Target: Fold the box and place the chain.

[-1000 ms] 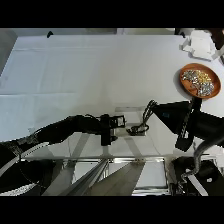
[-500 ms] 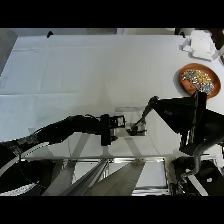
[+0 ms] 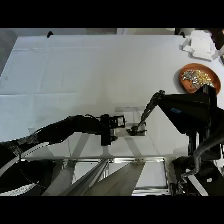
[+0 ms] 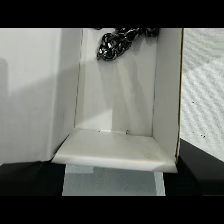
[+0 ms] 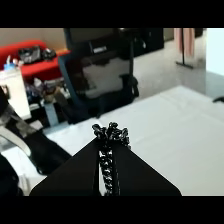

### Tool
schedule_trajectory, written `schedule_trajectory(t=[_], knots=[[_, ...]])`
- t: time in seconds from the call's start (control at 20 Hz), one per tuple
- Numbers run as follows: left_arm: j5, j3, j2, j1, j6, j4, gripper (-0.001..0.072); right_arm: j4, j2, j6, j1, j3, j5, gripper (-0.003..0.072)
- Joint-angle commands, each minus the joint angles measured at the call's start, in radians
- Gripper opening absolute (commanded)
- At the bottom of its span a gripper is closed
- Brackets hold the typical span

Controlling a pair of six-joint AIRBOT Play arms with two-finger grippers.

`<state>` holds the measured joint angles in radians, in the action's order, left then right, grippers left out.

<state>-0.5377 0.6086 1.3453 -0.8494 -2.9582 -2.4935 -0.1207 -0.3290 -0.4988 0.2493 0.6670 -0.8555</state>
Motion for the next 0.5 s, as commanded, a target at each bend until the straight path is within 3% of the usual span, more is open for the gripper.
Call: schedule_trajectory(t=[0.0,0.45], knots=[[0.000,0.000,0.000,0.000,0.000,0.000,0.0314,0.114,0.000,0.109,0.000,0.001,0.008,0.0018],[0.000,0.000,0.000,0.000,0.000,0.000,0.0314,0.265,0.000,0.220,0.000,0.002,0.014,0.0017]])
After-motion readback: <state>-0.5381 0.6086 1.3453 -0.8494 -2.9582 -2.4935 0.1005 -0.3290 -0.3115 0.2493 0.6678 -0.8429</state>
